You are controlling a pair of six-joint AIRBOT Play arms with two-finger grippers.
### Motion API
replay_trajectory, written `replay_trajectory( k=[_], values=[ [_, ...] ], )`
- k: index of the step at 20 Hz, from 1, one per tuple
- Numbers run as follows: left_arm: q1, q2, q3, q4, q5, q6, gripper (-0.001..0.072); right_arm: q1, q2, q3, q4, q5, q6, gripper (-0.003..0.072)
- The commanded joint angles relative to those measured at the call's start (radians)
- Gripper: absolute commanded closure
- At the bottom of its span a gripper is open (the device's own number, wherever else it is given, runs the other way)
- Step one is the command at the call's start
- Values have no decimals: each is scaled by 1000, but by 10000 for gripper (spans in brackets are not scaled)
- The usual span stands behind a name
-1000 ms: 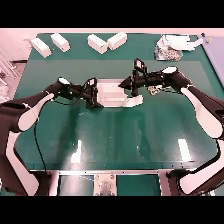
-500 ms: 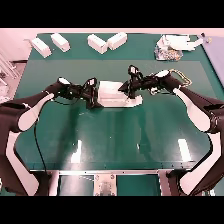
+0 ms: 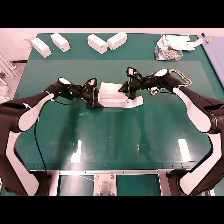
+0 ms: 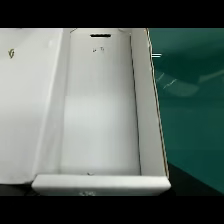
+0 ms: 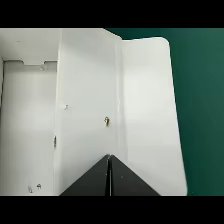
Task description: Fold the box and place the chain.
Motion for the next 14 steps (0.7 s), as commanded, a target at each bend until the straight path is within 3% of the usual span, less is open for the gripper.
replay_trajectory(
  k=[1, 4, 9, 10, 11, 12, 14],
  values=[
    [1, 0, 0, 0, 3, -2, 234, -12, 72, 2, -14, 1, 97, 677],
    [1, 0, 0, 0, 3, -2, 234, -42, 159, -44, -94, -3, 151, 677],
    [1, 0, 0, 0, 3, -2, 234, -113, 266, -187, -103, 1, 156, 669],
    [1, 0, 0, 0, 3, -2, 234, -121, 270, -205, -104, 14, 156, 507],
    [1, 0, 0, 0, 3, -2, 234, -125, 269, -219, -111, 25, 156, 262],
    [1, 0, 0, 0, 3, -2, 234, -125, 269, -235, -123, 26, 156, 193],
    [1, 0, 0, 0, 3, -2, 234, -121, 269, -265, -128, 27, 147, 193]
  ],
)
